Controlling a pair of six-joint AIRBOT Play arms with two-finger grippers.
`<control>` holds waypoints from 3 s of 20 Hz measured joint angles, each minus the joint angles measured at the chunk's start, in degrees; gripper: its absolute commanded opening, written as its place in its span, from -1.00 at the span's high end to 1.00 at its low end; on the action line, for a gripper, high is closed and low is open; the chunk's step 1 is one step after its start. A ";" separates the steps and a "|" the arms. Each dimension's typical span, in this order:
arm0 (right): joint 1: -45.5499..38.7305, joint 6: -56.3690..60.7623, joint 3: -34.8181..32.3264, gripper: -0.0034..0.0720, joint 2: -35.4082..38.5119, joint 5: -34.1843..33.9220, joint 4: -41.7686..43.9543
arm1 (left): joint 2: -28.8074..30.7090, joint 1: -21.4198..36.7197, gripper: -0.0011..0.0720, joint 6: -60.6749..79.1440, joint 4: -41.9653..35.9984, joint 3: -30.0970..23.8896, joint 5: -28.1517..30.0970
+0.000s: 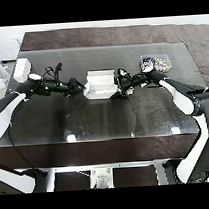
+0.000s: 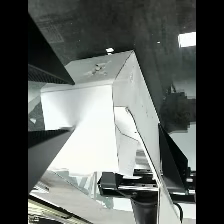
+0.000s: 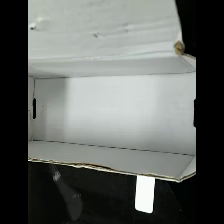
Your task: Fold the box and place the chain.
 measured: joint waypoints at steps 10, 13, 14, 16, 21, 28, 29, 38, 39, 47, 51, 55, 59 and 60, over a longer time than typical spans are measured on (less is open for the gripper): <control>0.00 0.00 0.00 -0.64 0.00 0.00 0.00 | 0.00 -2.62 0.07 -7.19 2.73 1.25 1.44; 0.00 0.00 0.00 -0.64 0.00 0.00 0.00 | 0.00 -4.15 0.07 -12.39 7.50 3.43 1.53; 0.00 0.00 0.00 -0.64 0.00 0.00 0.00 | 0.00 -4.66 0.07 -14.36 9.66 4.31 1.46; 0.00 0.00 0.00 -0.64 0.00 0.00 0.00 | 0.00 -5.73 0.07 -18.62 14.27 6.12 1.03; 0.00 0.00 0.00 -0.64 0.00 0.00 0.00 | 0.00 -7.67 0.07 -26.45 20.68 9.16 0.35; 0.02 0.00 0.00 -0.64 0.00 0.00 0.00 | 0.00 -9.79 0.07 -32.13 24.09 11.23 0.79; 0.00 0.00 0.00 -0.64 0.00 0.00 0.00 | 0.00 -10.05 0.07 -32.96 24.55 11.39 0.94; 0.02 0.02 0.00 -0.64 0.00 0.00 0.00 | 0.00 -11.50 0.07 -36.85 27.45 11.78 1.99; 0.02 0.02 0.00 -0.64 0.00 -0.02 0.00 | 0.00 -11.69 0.07 -37.27 27.89 11.78 2.23; 0.00 0.02 0.00 -0.64 0.00 -0.02 0.00 | -1.79 -13.20 0.07 -41.90 32.92 16.63 0.70; 0.00 -0.02 -0.02 -0.64 0.00 0.00 0.00 | -3.32 -14.32 0.07 -43.85 35.28 18.75 -0.74; 0.00 -0.04 -0.02 -0.64 0.00 0.00 -0.04 | -4.61 -15.28 0.07 -45.20 36.83 19.96 -1.55; 0.00 -0.04 -0.02 -0.64 0.00 0.02 -0.04 | -6.10 -16.11 0.07 -46.97 38.53 21.64 -2.60; 0.00 -0.04 -0.02 -0.64 0.00 0.02 -0.04 | -6.51 -16.33 0.07 -47.50 39.17 22.34 -2.97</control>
